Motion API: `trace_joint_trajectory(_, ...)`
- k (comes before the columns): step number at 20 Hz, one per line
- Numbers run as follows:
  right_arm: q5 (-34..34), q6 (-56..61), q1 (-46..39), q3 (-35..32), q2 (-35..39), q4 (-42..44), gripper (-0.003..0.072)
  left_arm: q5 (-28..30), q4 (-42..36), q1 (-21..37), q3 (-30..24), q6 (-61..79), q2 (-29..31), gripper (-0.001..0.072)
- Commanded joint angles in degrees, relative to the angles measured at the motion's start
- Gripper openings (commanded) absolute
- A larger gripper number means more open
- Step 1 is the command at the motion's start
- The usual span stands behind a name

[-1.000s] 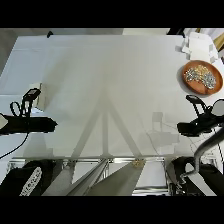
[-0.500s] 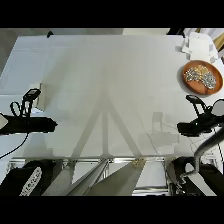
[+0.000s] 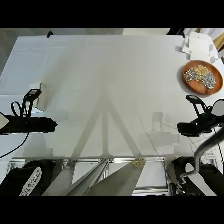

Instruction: Fold the box and place the chain.

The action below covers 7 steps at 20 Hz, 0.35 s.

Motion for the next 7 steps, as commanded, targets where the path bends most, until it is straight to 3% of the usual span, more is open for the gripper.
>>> trace_joint_trajectory(1,0.0,0.0,0.0,0.0,0.0,0.0,0.0016,0.0,0.0,0.0,0.0,0.0,-1.0,0.001)
trace_joint_trajectory(7,0.0,0.0,0.0,0.0,0.0,0.0,0.0016,0.0,0.0,0.0,0.0,0.0,-1.3,0.001)
